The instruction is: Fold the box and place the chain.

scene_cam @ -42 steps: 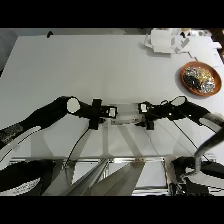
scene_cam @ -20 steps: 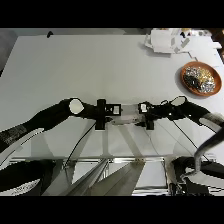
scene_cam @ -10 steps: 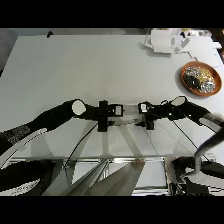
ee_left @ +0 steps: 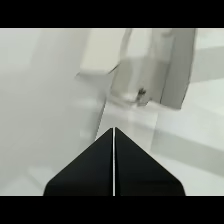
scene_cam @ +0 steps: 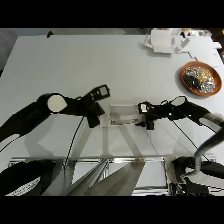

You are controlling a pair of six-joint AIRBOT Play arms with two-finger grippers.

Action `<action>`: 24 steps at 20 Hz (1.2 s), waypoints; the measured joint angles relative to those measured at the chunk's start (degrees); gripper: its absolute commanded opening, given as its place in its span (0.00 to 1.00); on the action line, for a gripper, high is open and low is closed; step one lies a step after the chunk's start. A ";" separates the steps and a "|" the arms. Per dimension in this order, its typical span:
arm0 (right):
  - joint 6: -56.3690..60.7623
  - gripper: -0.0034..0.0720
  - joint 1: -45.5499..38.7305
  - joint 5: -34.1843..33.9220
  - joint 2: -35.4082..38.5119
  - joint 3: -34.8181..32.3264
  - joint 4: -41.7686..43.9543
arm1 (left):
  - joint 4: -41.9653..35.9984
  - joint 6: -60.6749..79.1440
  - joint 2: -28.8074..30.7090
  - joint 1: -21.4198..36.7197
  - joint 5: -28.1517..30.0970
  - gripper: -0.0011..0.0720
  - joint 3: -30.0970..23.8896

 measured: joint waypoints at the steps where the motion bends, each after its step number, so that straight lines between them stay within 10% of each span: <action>1: 0.00 0.59 0.00 0.00 0.00 -0.02 -0.02 | 3.02 -7.34 1.36 1.46 -1.77 0.02 0.00; 8: 0.04 0.59 0.00 0.00 0.00 0.00 0.00 | 7.30 -42.95 -0.70 9.01 -6.01 0.02 -2.97; 24: 0.07 0.59 0.00 0.00 0.00 0.00 0.00 | -11.85 -43.89 -15.45 6.75 -2.14 0.02 -4.04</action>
